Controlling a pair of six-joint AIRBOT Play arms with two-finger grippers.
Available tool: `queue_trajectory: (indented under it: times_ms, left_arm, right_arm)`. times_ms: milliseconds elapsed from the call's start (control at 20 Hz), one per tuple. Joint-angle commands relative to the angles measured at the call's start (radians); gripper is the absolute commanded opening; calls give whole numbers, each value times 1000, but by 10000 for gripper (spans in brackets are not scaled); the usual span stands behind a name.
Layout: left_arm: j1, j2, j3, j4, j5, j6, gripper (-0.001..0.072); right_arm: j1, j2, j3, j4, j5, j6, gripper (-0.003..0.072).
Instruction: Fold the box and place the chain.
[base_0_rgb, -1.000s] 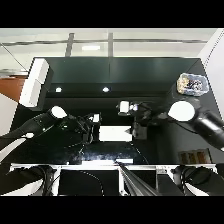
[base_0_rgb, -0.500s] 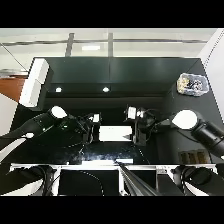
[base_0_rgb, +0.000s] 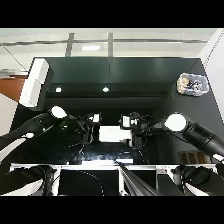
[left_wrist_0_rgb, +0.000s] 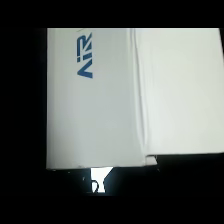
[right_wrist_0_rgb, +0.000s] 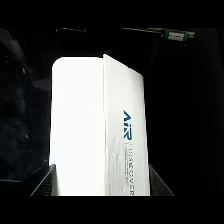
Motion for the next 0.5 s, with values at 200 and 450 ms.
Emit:
queue_trajectory:
  times_ms: [200, 450]
  left_arm:
    - [0, -1, 0, 0, 0, 0, 532]
    - [0, -1, 0, 0, 0, 0, 531]
  right_arm:
    - [2, -24, -1, 4, 20, -5, 703]
    - [2, -39, -1, 4, 19, -5, 702]
